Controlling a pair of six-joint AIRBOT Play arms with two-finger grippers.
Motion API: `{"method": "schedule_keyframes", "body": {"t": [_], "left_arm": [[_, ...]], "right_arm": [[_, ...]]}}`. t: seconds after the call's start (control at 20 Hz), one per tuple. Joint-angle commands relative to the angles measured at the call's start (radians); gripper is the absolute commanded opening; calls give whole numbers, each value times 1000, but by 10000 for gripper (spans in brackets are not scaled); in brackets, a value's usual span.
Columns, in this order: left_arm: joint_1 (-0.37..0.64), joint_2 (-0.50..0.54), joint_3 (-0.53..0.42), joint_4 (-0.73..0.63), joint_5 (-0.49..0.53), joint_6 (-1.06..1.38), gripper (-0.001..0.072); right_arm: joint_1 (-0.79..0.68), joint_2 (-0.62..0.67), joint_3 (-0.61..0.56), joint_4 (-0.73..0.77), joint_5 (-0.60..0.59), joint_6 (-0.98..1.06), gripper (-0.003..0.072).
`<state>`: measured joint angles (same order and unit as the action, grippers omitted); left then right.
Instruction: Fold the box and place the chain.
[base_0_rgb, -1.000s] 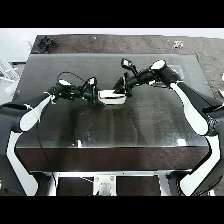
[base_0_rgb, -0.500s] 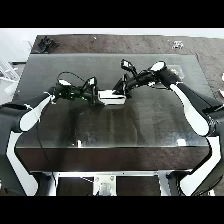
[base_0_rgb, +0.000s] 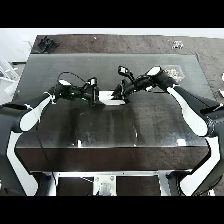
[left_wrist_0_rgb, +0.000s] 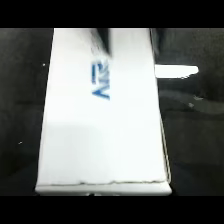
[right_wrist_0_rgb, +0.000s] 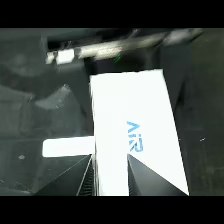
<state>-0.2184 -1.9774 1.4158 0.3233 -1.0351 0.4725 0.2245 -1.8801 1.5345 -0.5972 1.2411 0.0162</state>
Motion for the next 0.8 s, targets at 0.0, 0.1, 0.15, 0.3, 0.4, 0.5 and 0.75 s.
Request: {"method": "schedule_keyframes", "body": {"t": [0.0, 0.1, 0.15, 0.3, 0.4, 0.5, 0.75], "left_arm": [[2, 0, 0, -2, 5, -2, 356], [2, 0, 0, -1, 5, -2, 356], [2, 0, 0, -1, 5, -2, 356], [2, 0, 0, -2, 5, -2, 356], [2, 0, 0, -2, 5, -2, 356], [2, 0, 0, -1, 5, -2, 356], [2, 0, 0, -2, 5, -2, 356]], "right_arm": [[1, 1, -29, 6, 4, 1, 248], [1, 1, -35, 6, 4, 1, 248], [-3, 2, -35, 14, 4, -3, 248], [-19, 21, -35, 94, 5, -23, 249], [-32, 35, -35, 132, 8, -29, 236], [-46, 42, -35, 152, 8, -28, 172], [-78, 40, -74, 145, 0, -24, 8]]}}
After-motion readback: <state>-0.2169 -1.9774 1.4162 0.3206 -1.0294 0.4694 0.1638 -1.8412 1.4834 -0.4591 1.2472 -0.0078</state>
